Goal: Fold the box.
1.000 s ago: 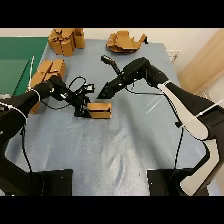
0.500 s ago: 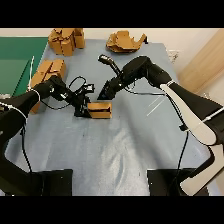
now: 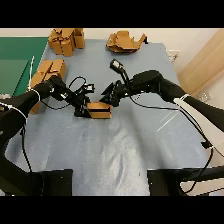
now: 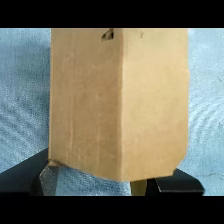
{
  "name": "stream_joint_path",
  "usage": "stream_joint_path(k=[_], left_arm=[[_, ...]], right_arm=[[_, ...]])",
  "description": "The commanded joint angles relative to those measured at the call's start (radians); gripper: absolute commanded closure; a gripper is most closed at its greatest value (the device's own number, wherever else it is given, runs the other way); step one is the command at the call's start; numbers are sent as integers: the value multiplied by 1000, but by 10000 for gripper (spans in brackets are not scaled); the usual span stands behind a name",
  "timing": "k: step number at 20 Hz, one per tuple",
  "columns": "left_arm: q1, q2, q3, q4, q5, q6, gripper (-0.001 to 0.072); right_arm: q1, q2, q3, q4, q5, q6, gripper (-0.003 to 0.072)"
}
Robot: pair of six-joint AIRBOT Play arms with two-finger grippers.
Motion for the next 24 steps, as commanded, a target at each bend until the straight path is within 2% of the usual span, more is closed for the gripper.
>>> stream_joint_path(k=[1, 4, 10, 14, 16, 17, 18, 19, 21, 23, 24], left_arm=[[0, -1, 0, 2, 2, 1, 427], [0, -1, 0, 2, 2, 0, 426], [0, -1, 0, 2, 17, 1, 426], [0, -1, 0, 2, 21, 1, 427], [0, -1, 0, 2, 21, 1, 427], [0, -1, 0, 2, 21, 1, 426], [0, -1, 0, 2, 21, 1, 427], [0, -1, 0, 2, 20, 0, 427], [0, -1, 0, 2, 21, 1, 427], [0, -1, 0, 2, 20, 1, 427], [0, -1, 0, 2, 21, 0, 426]], right_arm=[[11, -34, 8, -32, 18, -99, 234], [11, -72, 56, -66, -65, -99, 222], [18, -79, 61, -110, -122, -99, 223], [33, -84, 61, -200, -89, -99, 231], [33, -84, 62, -195, -52, -99, 243], [33, -84, 62, -194, -37, -99, 287], [33, -84, 62, -193, -27, -99, 392], [33, -84, 62, -192, -24, -99, 463], [33, -84, 62, -192, -24, -99, 470], [33, -82, 62, -184, -29, -99, 546], [33, -82, 62, -185, -43, -99, 546]])
